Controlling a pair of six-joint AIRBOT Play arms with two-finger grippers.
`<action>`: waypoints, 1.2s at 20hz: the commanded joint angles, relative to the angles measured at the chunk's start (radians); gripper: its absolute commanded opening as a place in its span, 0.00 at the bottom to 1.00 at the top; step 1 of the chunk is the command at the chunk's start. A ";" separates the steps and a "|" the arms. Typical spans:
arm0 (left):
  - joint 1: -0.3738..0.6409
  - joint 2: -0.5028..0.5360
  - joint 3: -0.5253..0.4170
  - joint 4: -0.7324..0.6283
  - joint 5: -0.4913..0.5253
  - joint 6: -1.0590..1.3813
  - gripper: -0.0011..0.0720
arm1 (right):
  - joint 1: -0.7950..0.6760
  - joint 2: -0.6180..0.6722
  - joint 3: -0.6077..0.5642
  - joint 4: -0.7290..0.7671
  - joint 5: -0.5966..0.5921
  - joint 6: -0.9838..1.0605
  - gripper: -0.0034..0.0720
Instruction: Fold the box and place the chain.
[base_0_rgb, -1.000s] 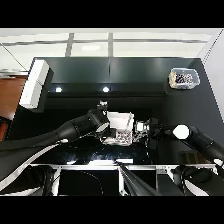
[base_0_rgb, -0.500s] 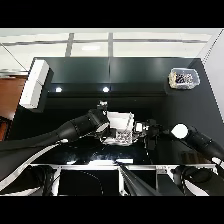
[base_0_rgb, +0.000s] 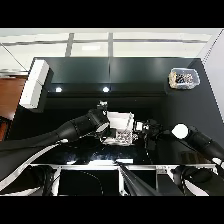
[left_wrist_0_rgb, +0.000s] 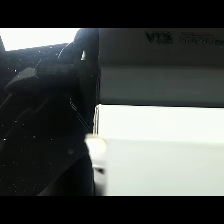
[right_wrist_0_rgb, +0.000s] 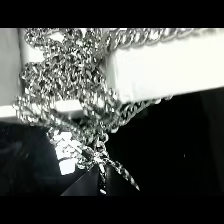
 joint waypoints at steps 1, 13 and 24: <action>0.001 0.000 0.000 0.000 0.000 0.000 0.06 | -0.001 0.042 0.021 -0.056 0.028 0.134 0.09; 0.001 0.000 0.000 0.000 -0.002 0.000 0.06 | -0.001 0.324 0.453 0.043 0.364 0.562 0.09; 0.001 0.000 0.000 0.000 -0.002 0.000 0.06 | 0.000 0.258 0.500 0.117 0.420 0.636 0.14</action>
